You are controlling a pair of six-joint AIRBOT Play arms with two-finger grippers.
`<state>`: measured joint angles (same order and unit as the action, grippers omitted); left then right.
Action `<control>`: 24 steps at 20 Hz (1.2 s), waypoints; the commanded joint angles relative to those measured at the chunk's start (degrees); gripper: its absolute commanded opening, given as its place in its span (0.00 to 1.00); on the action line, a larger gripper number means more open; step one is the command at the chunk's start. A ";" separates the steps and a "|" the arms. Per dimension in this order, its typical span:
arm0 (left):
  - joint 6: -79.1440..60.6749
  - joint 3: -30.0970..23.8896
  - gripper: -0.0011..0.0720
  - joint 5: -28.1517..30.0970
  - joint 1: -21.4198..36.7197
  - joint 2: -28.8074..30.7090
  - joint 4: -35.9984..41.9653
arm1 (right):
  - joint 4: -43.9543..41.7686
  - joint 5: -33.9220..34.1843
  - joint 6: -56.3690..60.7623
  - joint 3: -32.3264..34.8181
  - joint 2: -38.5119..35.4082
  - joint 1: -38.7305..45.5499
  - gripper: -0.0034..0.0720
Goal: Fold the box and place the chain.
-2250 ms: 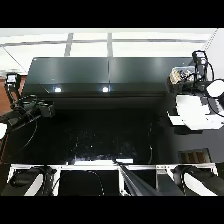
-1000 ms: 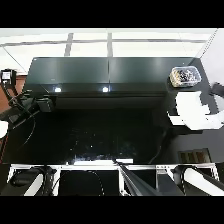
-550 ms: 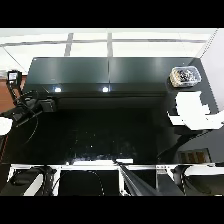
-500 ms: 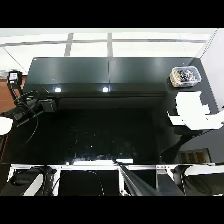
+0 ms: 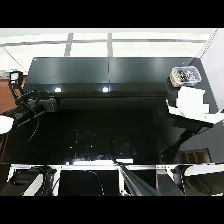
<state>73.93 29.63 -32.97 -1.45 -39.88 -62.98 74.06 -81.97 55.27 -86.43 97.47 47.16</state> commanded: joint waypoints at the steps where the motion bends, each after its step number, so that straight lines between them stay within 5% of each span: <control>1: -0.13 0.02 0.99 0.31 0.07 -0.09 0.63 | -8.59 1.18 -0.46 3.72 -7.58 -2.27 0.07; 10: -0.22 0.00 0.99 0.57 -3.80 -1.07 4.52 | -32.57 16.39 -6.29 40.22 -41.44 -18.40 0.07; 16: -0.31 1.66 0.99 0.07 -12.85 -12.74 12.04 | -54.01 39.01 -9.68 62.93 -49.09 -41.42 0.07; 20: -9.86 11.39 0.98 -12.13 -9.16 -28.04 28.39 | -54.10 49.88 -9.25 67.21 -49.05 -54.75 0.07; 24: -24.11 20.63 0.98 -28.76 -6.05 -44.09 43.08 | -54.14 51.01 -9.22 67.28 -49.05 -57.66 0.07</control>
<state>59.44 44.27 -49.32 -9.02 -73.67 -31.03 21.12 -34.57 46.04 -20.38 48.64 -6.85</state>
